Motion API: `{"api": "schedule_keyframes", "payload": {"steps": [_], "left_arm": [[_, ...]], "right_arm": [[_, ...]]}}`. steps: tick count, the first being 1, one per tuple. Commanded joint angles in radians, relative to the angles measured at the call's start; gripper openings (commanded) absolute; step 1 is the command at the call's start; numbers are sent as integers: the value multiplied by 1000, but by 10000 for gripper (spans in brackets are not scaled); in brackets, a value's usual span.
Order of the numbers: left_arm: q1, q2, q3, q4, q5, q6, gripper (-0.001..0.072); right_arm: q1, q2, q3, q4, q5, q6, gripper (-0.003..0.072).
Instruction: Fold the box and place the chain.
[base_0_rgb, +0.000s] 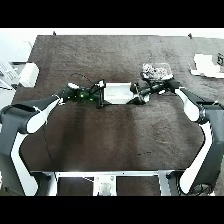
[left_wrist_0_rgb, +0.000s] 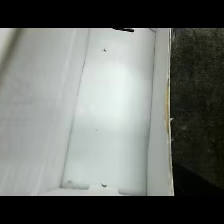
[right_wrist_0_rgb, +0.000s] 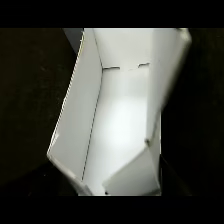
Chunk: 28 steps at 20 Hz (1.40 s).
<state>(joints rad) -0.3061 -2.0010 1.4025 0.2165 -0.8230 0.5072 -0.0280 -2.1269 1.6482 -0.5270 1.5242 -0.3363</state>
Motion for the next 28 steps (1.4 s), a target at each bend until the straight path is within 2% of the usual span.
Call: {"api": "schedule_keyframes", "payload": {"steps": [1,11,14,15,16,18,20,25,28], "left_arm": [[1,-1,-1,8,0,-2,360],[1,-1,-1,9,-7,-2,360],[1,-1,-1,13,-25,-10,360],[1,-1,-1,17,-36,-10,360],[1,-1,-1,23,-43,-10,360],[1,-1,-1,24,-45,-10,360],[1,-1,-1,24,-54,-12,360],[2,-1,-1,66,-66,-38,360],[2,0,-1,66,-64,-36,360]], "right_arm": [[-29,16,0,-25,48,22,669],[-93,142,0,-14,49,23,666],[-62,158,0,31,90,23,628],[-44,158,0,29,104,23,516],[-25,158,0,29,124,23,322],[18,158,0,29,136,23,189],[58,158,0,30,126,38,17],[80,158,0,30,-90,185,16],[60,158,2,50,-192,206,15]]}}
